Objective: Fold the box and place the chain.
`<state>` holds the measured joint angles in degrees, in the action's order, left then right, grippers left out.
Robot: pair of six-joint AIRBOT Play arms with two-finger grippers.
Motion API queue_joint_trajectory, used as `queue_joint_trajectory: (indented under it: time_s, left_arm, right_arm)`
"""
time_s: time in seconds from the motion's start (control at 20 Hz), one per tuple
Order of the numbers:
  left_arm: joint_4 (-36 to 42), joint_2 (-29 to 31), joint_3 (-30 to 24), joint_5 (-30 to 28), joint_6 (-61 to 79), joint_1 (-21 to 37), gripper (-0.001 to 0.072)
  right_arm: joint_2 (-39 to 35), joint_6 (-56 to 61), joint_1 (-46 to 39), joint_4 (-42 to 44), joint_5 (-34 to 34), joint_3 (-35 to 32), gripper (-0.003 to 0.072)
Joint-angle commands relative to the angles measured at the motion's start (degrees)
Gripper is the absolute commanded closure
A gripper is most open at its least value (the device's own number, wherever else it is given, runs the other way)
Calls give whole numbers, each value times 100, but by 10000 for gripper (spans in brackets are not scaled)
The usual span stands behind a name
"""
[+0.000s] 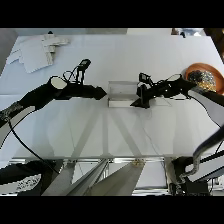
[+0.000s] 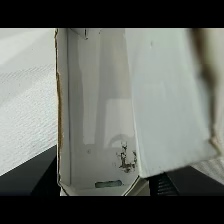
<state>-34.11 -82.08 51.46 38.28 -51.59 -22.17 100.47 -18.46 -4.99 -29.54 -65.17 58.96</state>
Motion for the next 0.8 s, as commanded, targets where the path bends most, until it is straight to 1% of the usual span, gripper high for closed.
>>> queue_joint_trajectory:
  time_s: [0.0, 0.2, 0.35, 0.6, 0.75]
  left_arm:
    - [0, -28, 4, 87, 20, -7, 313]
    - [7, -120, 4, 398, 514, -9, 313]
    - [103, -129, 4, 262, 713, -76, 310]
    - [887, -129, 4, 221, 1370, -151, 310]
    - [879, -144, 4, 219, 1381, -162, 310]
  right_arm:
    - [2, 2, 4, 2, -2, 2, 249]
    - [2, 0, 4, 2, -2, 2, 249]
    - [2, 2, 4, 2, -2, 2, 249]
    - [2, 2, 4, 2, -2, 2, 249]
    - [2, 0, 4, 2, -2, 2, 249]
